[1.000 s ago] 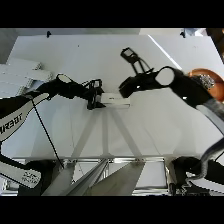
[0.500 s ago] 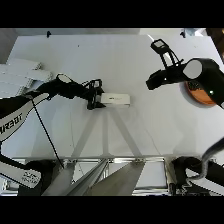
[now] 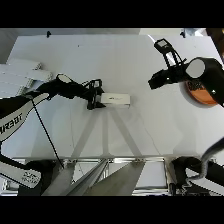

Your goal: Fold the box and place the chain.

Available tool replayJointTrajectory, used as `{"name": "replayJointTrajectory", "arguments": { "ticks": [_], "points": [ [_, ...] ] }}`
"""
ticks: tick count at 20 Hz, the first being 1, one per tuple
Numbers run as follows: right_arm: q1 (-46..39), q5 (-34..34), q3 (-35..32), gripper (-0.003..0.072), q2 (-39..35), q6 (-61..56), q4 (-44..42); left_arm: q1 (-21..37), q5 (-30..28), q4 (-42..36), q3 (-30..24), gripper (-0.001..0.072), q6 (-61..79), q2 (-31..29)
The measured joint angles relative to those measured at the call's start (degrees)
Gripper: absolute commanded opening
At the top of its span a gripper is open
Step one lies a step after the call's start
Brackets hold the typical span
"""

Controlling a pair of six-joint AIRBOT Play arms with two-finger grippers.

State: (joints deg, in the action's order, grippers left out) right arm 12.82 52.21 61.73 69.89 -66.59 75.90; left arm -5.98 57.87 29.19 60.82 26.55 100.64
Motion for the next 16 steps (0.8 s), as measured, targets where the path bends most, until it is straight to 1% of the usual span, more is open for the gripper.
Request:
{"name": "replayJointTrajectory", "arguments": {
  "ticks": [3, 4, 5, 11, 14, 16],
  "points": [
    [0.0, 0.0, 0.0, 0.0014, 0.0, 0.0, 0.0, 0.0, 0.0, 0.0, 0.0, 0.0086, 0.0, 0.0],
    [0.0, 0.0, 0.0, 0.0014, 0.0, 0.0, 0.0, 0.0, 0.0, 0.0, 0.0, 0.0036, 0.0, 0.0],
    [0.0, 0.0, 0.0, 0.0014, 0.0, 0.0, 0.0, 0.0, 0.0, 0.0, 0.0, 0.0017, 0.0, 0.0],
    [0.0, 0.1, 0.0, 0.0014, 0.0, 0.0, 0.0, 0.0, 0.3, 0.2, 0.0, 0.0009, -0.1, -0.4],
    [0.0, 0.1, 0.0, 0.0014, 0.0, 0.0, 0.0, 0.2, 0.8, -1.2, 0.0, 0.0008, -2.8, -2.4],
    [0.0, 0.1, 0.0, 0.0014, 0.0, 0.0, 0.0, 0.3, 0.1, -2.0, 0.0, 0.0007, -4.7, -4.7]
  ]
}}
